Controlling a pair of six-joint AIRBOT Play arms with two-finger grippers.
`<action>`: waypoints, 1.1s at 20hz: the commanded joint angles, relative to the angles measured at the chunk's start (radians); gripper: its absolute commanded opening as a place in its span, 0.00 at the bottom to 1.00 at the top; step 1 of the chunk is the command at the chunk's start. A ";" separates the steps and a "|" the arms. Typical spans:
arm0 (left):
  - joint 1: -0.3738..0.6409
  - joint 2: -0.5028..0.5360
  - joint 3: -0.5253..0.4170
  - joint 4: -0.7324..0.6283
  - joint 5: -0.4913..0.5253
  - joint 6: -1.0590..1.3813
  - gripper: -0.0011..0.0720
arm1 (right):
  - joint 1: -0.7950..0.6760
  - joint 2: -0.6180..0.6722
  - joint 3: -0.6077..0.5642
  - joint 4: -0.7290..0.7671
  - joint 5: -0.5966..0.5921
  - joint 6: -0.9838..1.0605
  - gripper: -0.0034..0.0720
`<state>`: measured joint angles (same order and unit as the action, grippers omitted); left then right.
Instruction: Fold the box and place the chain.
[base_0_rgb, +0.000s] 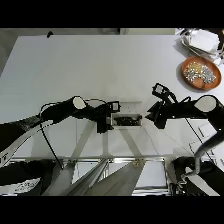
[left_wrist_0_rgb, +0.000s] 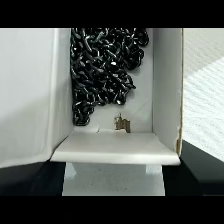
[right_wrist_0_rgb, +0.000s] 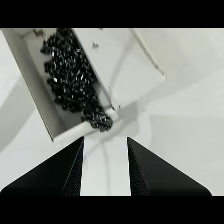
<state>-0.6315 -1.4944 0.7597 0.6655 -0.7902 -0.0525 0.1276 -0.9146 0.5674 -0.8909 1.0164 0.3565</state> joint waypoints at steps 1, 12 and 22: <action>0.000 0.000 0.001 0.000 0.000 0.000 0.45 | -0.016 0.003 -0.005 -0.043 -0.009 -0.030 0.37; 0.000 0.000 0.001 0.000 0.000 0.000 0.45 | -0.016 0.002 -0.092 0.029 -0.021 -0.578 0.36; 0.000 0.000 0.001 0.000 0.000 0.000 0.45 | -0.016 -0.001 -0.135 0.164 -0.153 -0.735 0.34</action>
<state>-0.6312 -1.4944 0.7597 0.6659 -0.7902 -0.0525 0.1120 -0.9131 0.4358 -0.7559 0.9085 -0.3412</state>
